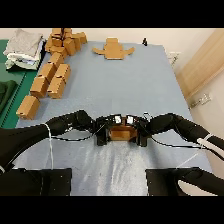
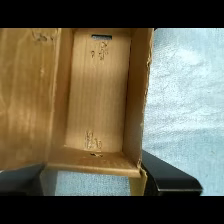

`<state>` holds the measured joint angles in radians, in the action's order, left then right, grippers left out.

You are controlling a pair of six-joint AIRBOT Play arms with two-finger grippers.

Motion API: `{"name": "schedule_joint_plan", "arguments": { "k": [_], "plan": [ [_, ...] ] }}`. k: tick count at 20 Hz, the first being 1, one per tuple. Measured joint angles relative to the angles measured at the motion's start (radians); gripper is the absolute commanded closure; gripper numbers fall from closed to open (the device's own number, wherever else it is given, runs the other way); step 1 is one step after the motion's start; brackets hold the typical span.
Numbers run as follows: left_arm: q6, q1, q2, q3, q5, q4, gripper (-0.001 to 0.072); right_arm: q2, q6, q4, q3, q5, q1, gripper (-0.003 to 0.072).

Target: Fold the box.

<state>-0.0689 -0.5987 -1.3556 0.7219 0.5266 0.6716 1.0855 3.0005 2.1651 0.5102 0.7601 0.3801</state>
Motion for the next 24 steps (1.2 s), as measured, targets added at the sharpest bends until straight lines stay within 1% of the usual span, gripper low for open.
{"name": "schedule_joint_plan", "arguments": {
  "k": [22, 23, 24],
  "plan": [
    [0.001, 0.000, 0.000, 0.000, 0.002, 0.002, 0.0230, 0.000, 0.000, 0.000, 0.000, 0.000, 0.000, 0.0086],
    [0.001, 0.000, 0.000, 0.000, 0.002, 0.002, 0.0230, 0.000, 0.000, 0.001, 0.000, 0.005, 0.000, -0.0034],
    [0.001, 0.000, 0.000, 0.000, 0.003, 0.002, 0.0230, 0.000, 0.000, 0.009, 0.000, 0.009, 0.000, -0.0034]
  ]
}}
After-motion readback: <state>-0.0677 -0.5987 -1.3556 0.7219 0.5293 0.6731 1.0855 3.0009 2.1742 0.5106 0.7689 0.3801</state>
